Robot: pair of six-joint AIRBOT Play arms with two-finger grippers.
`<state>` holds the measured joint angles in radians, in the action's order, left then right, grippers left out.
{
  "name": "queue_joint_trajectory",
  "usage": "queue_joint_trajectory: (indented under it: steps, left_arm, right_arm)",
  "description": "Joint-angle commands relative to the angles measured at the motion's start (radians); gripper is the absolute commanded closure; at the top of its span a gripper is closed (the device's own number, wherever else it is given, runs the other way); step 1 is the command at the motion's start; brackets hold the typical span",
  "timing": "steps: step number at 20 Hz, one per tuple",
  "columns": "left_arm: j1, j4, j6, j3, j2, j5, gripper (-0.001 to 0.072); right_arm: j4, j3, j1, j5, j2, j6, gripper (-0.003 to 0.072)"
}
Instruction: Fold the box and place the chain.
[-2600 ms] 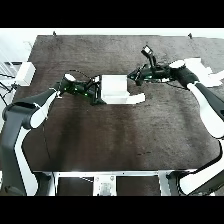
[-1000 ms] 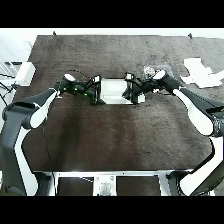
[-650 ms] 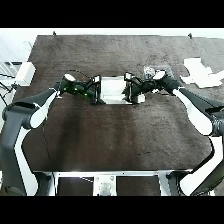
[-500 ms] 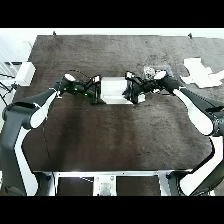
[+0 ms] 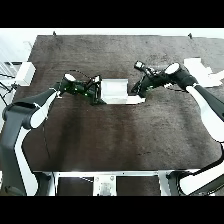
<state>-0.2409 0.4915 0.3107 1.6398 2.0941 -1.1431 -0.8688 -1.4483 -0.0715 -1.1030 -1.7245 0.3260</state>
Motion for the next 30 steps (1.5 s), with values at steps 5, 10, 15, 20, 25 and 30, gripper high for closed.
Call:
queue_joint_trajectory:
  steps: [5, 10, 15, 20, 25, 30]
  left_arm:
    - [0.0, 0.001, 0.001, 0.0, -0.001, 0.002, 0.0174]
    - [0.0, 0.001, 0.001, 0.001, -0.001, 0.002, 0.0174]
    - [0.0, 0.001, 0.001, 0.001, -0.001, 0.002, 0.0174]
    - [0.0, 0.001, 0.001, 0.001, -0.001, 0.002, 0.0174]
    - [0.0, 0.001, 0.001, 0.0, -0.001, 0.001, 0.0174]
    - [0.0, 0.001, 0.001, 0.001, -0.001, 0.002, 0.0174]
  right_arm:
    - [-0.016, 0.04, 0.182, 0.004, 0.07, 0.566, 0.0677]
    - [-0.015, 0.15, 0.246, 0.053, 0.063, 0.686, 0.0678]
    - [0.002, 0.224, 0.22, 0.074, 0.026, 0.714, 0.0678]
    - [0.115, 0.23, 0.128, 0.074, -0.025, 0.681, 0.0677]
    - [0.16, 0.194, 0.068, 0.044, -0.018, 0.657, 0.0677]
    - [0.162, 0.158, 0.058, -0.007, 0.006, 0.66, 0.0368]
